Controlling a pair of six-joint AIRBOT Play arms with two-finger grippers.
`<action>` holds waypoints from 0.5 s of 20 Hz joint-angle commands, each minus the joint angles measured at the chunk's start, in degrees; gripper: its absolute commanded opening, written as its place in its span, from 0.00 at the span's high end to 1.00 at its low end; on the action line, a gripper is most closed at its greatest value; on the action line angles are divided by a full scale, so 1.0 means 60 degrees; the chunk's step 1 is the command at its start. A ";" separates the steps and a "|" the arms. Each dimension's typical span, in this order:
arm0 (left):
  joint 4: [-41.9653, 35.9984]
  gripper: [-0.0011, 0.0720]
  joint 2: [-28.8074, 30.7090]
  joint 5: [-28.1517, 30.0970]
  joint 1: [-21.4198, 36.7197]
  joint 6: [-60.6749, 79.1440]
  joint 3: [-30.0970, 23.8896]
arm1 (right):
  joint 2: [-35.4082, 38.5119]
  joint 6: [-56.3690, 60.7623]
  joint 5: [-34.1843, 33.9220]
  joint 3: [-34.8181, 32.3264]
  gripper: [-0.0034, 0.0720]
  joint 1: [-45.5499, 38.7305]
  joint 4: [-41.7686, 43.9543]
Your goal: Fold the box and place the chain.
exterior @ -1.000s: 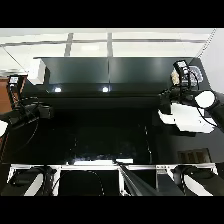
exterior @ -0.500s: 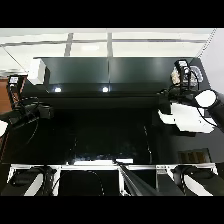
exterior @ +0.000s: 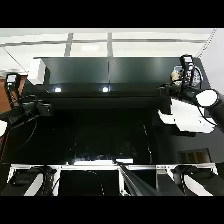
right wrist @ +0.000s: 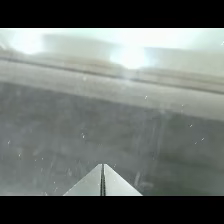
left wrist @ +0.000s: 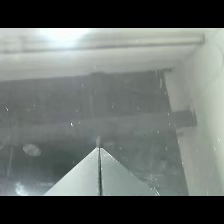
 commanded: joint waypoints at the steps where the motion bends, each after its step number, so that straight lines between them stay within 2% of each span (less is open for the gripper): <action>1: 0.0007 0.95 -0.0004 0.0423 0.0007 0.0000 0.0000 | 0.0000 0.0000 -0.0543 -0.0007 0.93 0.0004 0.0036; 2: -0.0004 0.95 -0.0025 0.0419 0.0007 0.0004 0.0000 | -0.0004 0.0000 -0.0590 -0.0007 0.92 0.0007 0.0036; 3: -0.0004 0.94 -0.0055 0.0393 0.0007 0.0000 0.0000 | -0.0004 0.0000 -0.0590 -0.0007 0.79 0.0007 0.0040; 4: -0.0004 0.82 -0.0098 0.0339 0.0007 0.0000 0.0000 | 0.0000 0.0000 -0.0550 -0.0011 0.38 0.0007 0.0036; 5: -0.0011 0.43 -0.0135 0.0262 0.0007 -0.0004 0.0000 | -0.0004 0.0000 -0.0474 -0.0015 0.04 0.0007 0.0036; 6: -0.0044 0.00 -0.0153 0.0186 0.0007 -0.0029 0.0000 | -0.0004 0.0000 -0.0335 -0.0015 0.01 0.0007 0.0036; 10: -0.0215 0.02 -0.0157 -0.0066 0.0007 -0.0186 0.0000 | 0.0000 0.0004 0.0423 -0.0015 0.01 0.0004 0.0036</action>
